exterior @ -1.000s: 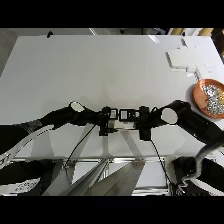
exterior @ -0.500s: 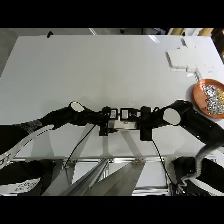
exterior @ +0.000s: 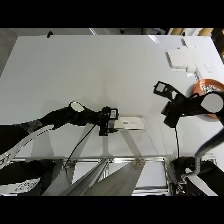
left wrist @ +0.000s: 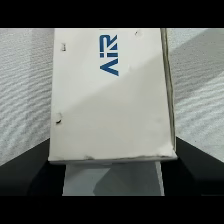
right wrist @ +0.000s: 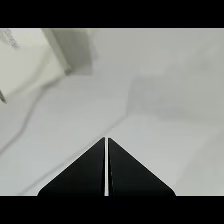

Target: Fold the box and place the chain.

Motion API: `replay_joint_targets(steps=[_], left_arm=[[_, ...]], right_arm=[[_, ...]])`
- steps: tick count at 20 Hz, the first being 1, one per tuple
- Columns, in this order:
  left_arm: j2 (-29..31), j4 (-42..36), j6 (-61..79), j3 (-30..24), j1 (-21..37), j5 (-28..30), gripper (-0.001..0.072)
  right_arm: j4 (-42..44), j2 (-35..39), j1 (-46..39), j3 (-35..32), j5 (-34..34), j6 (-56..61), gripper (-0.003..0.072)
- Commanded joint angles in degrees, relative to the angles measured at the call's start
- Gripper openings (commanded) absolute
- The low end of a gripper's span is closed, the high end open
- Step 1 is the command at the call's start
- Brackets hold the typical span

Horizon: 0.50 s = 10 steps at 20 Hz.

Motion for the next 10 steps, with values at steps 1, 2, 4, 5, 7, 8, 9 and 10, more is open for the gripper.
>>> replay_joint_targets(steps=[1,2,4,5,7,8,9,10], left_arm=[[0.0,0.0,0.0,0.0,0.0,0.0,0.0271],[0.0,0.0,0.0,0.0,0.0,0.0,0.0271],[0.0,0.0,0.0,0.0,0.0,0.0,0.0271],[0.0,0.0,0.0,0.0,0.0,0.0,0.0271],[0.0,0.0,0.0,0.0,0.0,0.0,0.0271],[0.0,0.0,0.0,0.0,0.0,0.0,0.0271],[0.0,0.0,-0.6,0.0,0.0,-0.5,0.0271],[0.0,0.0,-1.7,0.0,0.0,-2.0,0.0271]], right_arm=[[-0.7,-0.1,-7.8,0.1,7.1,0.5,0.0019],[-0.7,0.0,-8.3,0.1,8.7,0.4,0.0018],[-0.7,0.0,-8.3,0.1,9.2,0.4,0.0018],[-0.7,0.0,-8.3,0.1,9.1,0.4,0.0018],[-0.7,0.0,-8.3,0.1,9.1,0.4,0.0018],[-0.7,0.0,-8.3,0.1,9.1,0.4,0.0018],[-0.7,0.0,-8.3,0.1,9.1,0.4,0.0018],[-0.7,0.0,-8.3,0.1,9.1,0.4,0.0018]])
